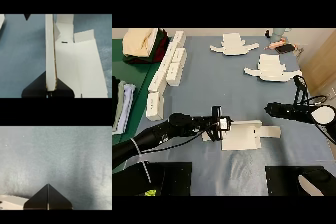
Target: Fold the box.
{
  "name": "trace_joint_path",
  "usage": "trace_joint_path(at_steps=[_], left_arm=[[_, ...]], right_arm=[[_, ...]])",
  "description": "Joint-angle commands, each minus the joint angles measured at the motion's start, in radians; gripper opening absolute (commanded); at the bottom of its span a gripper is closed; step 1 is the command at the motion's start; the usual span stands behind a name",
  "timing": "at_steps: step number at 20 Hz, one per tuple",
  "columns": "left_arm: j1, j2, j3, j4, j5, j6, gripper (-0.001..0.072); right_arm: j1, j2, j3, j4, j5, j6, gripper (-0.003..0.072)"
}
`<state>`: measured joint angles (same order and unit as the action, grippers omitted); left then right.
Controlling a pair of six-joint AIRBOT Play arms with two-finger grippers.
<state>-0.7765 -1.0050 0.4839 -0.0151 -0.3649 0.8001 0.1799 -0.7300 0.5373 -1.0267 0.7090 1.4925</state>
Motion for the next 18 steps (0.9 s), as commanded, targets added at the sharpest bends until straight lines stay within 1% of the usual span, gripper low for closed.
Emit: trace_joint_path(at_steps=[1, 3, 4, 9, 12, 16, 18], left_arm=[[-0.036, -0.040, -0.033, -0.125, 0.000, 0.153, 0.0009], [-0.051, -0.068, -0.040, -0.219, 0.000, 0.232, 0.0009], [-0.052, -0.081, -0.041, -0.242, 0.000, 0.237, 0.0009], [-0.051, -0.116, -0.061, -0.255, 0.004, 0.226, 0.0011], [-0.051, -0.118, -0.061, -0.255, 0.041, 0.200, 0.0013], [-0.051, -0.054, -0.043, -0.254, 0.132, 0.073, 0.0014], [-0.046, -0.011, -0.034, -0.254, 0.146, 0.013, 0.0014]], right_arm=[[0.001, 0.002, 0.004, 0.002, -0.011, 0.003, 0.0002], [0.001, 0.002, 0.004, 0.002, -0.011, 0.003, 0.0002], [0.001, 0.002, 0.004, 0.002, -0.011, 0.003, 0.0002], [0.001, 0.002, 0.004, 0.003, -0.010, 0.003, 0.0002], [0.001, 0.002, 0.004, 0.010, -0.009, 0.003, 0.0001], [0.001, 0.002, 0.004, 0.013, -0.003, 0.003, 0.0002], [0.001, 0.002, 0.004, 0.013, -0.003, 0.003, 0.0002]])
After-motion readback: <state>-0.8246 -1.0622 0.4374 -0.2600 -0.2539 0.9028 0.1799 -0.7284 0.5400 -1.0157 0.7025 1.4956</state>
